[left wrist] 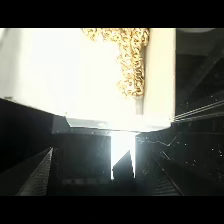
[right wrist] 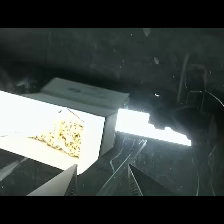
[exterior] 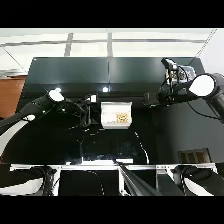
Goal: Fold the box and place the chain.
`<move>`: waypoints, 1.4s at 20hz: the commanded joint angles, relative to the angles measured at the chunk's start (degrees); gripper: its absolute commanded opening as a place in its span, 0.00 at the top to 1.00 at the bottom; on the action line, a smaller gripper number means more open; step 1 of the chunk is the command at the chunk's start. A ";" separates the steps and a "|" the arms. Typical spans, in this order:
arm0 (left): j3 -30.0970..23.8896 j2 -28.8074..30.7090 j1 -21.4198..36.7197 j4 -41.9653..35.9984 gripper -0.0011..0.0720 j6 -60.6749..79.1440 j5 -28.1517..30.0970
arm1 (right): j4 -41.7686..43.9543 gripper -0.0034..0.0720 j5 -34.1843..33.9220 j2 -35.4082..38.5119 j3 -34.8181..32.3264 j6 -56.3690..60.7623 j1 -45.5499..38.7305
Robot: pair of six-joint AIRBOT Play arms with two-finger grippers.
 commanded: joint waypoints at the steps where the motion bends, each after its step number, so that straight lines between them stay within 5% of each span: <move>1: 0.55 -0.81 -0.11 -1.88 0.01 1.49 0.02 | -0.02 0.47 -1.29 0.04 0.00 0.00 0.00; 28: 0.63 -2.67 -3.74 -2.47 0.01 -1.92 -1.57 | -0.02 0.47 -2.19 0.02 -0.02 -0.02 0.00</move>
